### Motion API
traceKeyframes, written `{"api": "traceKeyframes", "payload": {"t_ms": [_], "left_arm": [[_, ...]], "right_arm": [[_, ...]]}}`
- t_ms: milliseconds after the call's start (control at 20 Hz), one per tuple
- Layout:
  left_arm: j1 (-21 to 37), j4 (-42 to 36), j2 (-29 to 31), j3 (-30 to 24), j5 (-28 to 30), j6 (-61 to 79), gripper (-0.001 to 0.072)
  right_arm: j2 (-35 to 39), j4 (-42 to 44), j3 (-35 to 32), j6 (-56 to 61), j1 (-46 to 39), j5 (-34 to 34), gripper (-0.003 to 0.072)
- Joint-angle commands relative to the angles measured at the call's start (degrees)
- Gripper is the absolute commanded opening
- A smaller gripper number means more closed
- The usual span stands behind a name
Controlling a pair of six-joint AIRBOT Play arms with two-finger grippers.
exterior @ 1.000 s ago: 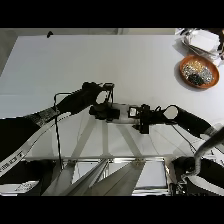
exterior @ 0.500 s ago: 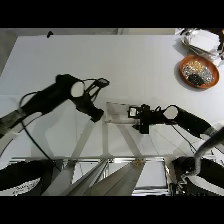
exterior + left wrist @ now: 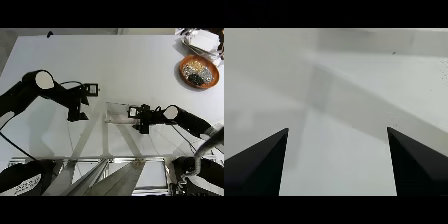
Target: Fold the box and place the chain.
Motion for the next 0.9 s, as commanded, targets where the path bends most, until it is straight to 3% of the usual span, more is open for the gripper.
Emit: {"api": "traceKeyframes", "payload": {"t_ms": [0,250,850], "left_arm": [[1.0,-16.1,-4.2,-5.7,6.2,25.4,0.0702],[1.0,-28.5,-11.9,-6.2,13.3,30.9,0.0705],[-2.5,-27.3,-15.4,-6.2,13.6,32.7,0.0710]], "right_arm": [[0.0,0.0,0.0,0.0,0.0,0.0,0.0414],[0.0,0.0,0.0,0.0,0.0,0.0,0.0414],[0.0,0.0,0.0,0.0,0.0,0.0,0.0414]]}}
